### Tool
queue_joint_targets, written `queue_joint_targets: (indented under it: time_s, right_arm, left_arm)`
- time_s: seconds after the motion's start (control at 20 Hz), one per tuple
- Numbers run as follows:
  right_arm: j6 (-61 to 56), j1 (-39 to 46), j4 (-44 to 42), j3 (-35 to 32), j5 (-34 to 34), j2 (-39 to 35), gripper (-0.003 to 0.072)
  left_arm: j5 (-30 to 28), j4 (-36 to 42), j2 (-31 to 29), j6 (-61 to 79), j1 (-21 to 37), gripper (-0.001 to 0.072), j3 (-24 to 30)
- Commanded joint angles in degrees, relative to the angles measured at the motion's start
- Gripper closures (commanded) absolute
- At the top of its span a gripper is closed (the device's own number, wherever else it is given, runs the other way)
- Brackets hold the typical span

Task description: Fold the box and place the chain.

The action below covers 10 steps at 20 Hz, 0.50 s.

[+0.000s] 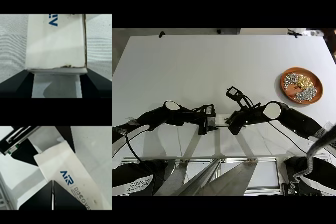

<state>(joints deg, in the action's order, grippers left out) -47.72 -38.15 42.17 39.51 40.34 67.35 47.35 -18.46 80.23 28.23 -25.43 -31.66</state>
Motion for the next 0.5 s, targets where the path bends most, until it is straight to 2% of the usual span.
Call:
queue_joint_targets:
  time_s: [0.0, 0.45]
  right_arm:
    - [0.52, 0.00, -0.17, -1.75, 0.15, 0.04, 0.0680]
    - [1.79, 0.00, -0.17, -5.20, -2.67, 0.33, 0.0680]
  left_arm:
    - [0.00, -0.02, 0.00, 0.02, -0.02, 0.0440, 0.00]
    - [0.00, -0.02, 0.00, 0.00, -0.02, 0.0440, 0.00]
